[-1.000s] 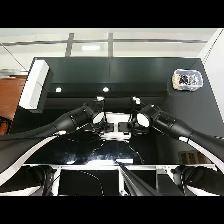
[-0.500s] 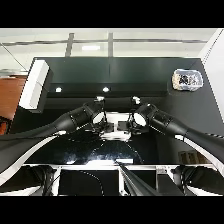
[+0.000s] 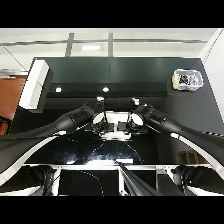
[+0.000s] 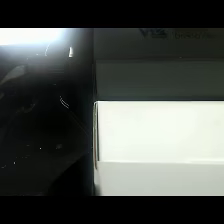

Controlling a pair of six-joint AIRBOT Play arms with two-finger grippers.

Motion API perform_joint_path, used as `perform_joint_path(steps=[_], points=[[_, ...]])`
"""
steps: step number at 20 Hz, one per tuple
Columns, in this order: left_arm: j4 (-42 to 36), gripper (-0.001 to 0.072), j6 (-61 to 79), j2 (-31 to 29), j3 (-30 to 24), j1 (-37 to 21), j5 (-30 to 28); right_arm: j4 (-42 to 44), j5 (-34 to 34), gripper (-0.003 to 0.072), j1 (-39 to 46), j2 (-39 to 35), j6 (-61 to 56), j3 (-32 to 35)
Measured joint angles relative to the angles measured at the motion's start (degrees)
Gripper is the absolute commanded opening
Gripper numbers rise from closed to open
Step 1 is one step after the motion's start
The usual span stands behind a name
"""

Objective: Fold the box and place the chain.

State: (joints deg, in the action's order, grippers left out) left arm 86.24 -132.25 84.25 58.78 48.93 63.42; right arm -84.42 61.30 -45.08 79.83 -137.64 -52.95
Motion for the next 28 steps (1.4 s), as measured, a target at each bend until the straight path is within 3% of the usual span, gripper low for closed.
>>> perform_joint_path(steps=[7, 9, 20, 22, 28], points=[[0.2, 0.0033, 0.0, 0.0, 0.0, 0.0, 0.2, 0.0, -0.3, 0.005, 0.0, 0.8, -0.1, -0.9], [0.3, 0.0033, -0.2, 0.0, 0.0, 0.0, 0.2, 0.0, -1.1, 0.0273, 0.0, 0.9, -0.2, -1.1], [0.1, 0.0033, 0.1, 0.0, 0.0, 0.0, 0.2, -0.1, 0.9, 0.0274, 0.0, 0.5, 1.3, -1.6], [0.0, 0.0034, 0.0, 0.0, 0.0, 0.0, 0.2, 0.0, 1.5, 0.0458, 0.0, -0.3, 2.2, -1.6], [0.1, 0.0033, 0.0, 0.0, 0.0, 0.0, 0.1, -1.6, 3.4, 0.0459, 0.6, -10.0, 5.5, -2.3]])
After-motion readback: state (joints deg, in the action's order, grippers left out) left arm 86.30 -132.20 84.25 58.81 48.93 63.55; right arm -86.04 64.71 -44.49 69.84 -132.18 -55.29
